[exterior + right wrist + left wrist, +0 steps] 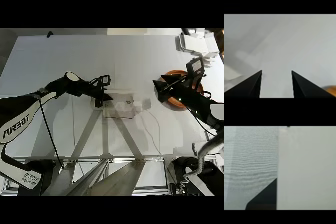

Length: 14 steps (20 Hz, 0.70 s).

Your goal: Fold the box and place the chain.

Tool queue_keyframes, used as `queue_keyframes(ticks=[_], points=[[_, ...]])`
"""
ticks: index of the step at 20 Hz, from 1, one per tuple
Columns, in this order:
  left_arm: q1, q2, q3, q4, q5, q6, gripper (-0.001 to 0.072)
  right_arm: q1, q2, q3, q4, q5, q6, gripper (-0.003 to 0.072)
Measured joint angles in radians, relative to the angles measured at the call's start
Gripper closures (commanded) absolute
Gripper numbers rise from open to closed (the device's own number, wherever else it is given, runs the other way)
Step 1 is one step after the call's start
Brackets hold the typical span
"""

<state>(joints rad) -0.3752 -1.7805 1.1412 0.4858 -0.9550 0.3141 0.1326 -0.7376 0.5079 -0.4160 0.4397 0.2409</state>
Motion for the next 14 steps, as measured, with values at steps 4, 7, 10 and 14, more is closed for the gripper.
queue_keyframes(ticks=[4, 7, 10, 14], points=[[0.0, 0.0, 0.0, 0.0, -0.001, 0.0, 0.0705, 0.017, 0.016, 0.011, -0.027, 0.257, -0.133, 0.015], [0.0, 0.0, 0.0, 0.0, -0.001, 0.0, 0.0705, 0.07, 0.02, 0.013, -0.113, 0.398, -0.262, 0.0129], [0.0, 0.0, 0.0, 0.0, -0.002, 0.0, 0.0705, 0.14, 0.018, 0.014, -0.212, 0.462, -0.328, 0.0104], [0.0, 0.0, 0.0, 0.001, -0.002, 0.0, 0.0705, 0.211, -0.017, 0.013, -0.323, 0.455, -0.364, 0.009]])
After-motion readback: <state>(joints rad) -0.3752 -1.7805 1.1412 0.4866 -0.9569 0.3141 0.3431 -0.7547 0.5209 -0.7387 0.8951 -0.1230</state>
